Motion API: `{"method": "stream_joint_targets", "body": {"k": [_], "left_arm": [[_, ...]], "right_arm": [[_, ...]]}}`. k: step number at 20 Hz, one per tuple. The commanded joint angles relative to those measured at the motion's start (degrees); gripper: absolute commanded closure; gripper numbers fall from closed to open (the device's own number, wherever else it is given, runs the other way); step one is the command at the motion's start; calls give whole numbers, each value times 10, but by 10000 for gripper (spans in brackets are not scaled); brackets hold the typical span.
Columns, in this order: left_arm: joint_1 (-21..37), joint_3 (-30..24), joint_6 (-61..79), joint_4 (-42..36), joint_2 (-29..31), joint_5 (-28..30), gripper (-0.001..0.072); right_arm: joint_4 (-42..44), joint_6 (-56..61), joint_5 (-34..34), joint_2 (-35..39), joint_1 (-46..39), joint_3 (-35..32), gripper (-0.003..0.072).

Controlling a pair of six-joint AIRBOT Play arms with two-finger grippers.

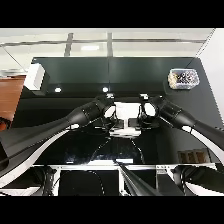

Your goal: Fold the box and place the chain.

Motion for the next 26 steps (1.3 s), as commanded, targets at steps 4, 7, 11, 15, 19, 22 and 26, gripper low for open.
{"method": "stream_joint_targets", "body": {"k": [4, 7, 11, 15, 19, 22, 26], "left_arm": [[0, 0, 0, 0, 0, 0, 682], [0, 0, 0, 0, 0, 0, 682], [0, 0, 0, 0, 0, -1, 682], [0, 0, 0, 0, 0, -2, 682], [0, 0, 0, 0, 0, -5, 682], [0, 0, 0, 0, 0, -7, 682], [0, 0, 0, 0, 0, -7, 682]], "right_arm": [[12, 0, 1, -13, 0, 0, 613], [23, 0, -8, -13, 1, 0, 678], [23, 0, -9, -12, 0, 0, 669], [14, -24, 6, 7, -10, 0, 378], [-21, -82, 47, 103, -17, 14, 378], [-104, -87, 31, 222, -39, 25, 378], [-390, -86, -24, 289, -113, 23, 380]]}}
